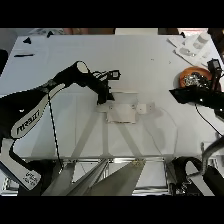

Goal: Fold the box and place the chain.

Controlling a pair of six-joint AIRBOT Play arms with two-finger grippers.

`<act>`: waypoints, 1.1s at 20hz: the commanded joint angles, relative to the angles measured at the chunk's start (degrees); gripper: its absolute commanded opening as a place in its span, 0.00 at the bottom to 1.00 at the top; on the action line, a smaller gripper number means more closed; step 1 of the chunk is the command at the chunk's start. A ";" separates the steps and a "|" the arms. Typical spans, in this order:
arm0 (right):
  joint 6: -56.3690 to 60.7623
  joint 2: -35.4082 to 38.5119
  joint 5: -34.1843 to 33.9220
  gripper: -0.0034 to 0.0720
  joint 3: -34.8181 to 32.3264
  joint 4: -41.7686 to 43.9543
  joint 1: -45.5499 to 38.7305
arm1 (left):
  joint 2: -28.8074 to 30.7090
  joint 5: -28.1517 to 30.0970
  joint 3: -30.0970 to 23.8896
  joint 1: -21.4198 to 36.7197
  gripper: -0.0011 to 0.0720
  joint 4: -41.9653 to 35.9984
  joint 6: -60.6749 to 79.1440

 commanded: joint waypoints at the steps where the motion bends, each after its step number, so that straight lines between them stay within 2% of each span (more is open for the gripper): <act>1: -15.41 0.76 11.85 0.79 0.39 4.28 1.29 | -0.02 -0.22 -0.02 -0.04 0.04 0.02 -0.02; 2: -18.71 0.87 14.03 0.85 0.39 4.09 2.49 | -0.02 -0.22 -0.02 -0.04 0.04 0.04 -0.02; 5: -24.74 0.92 17.33 0.86 0.37 0.35 8.55 | -0.02 -0.22 -0.02 -0.04 0.04 0.04 -0.02; 9: -24.65 0.90 16.68 0.87 0.37 -11.10 19.04 | -0.02 -0.22 -0.04 -0.04 0.04 0.02 -0.02; 12: -24.65 0.90 15.13 0.92 0.24 -15.63 25.73 | -0.02 -0.22 -0.02 -0.04 0.04 0.04 -0.04; 13: -24.65 0.83 13.40 0.96 0.09 -17.14 27.02 | -0.02 -0.22 -0.04 -0.04 0.04 0.02 -0.02; 18: -24.65 -3.19 6.14 0.97 -0.22 -17.68 28.00 | -0.02 -0.22 -0.02 -0.04 0.04 0.02 -0.02; 22: -24.63 -8.22 9.57 0.95 -0.22 -17.14 28.00 | 0.00 -0.22 -0.02 -0.04 0.04 0.02 -0.02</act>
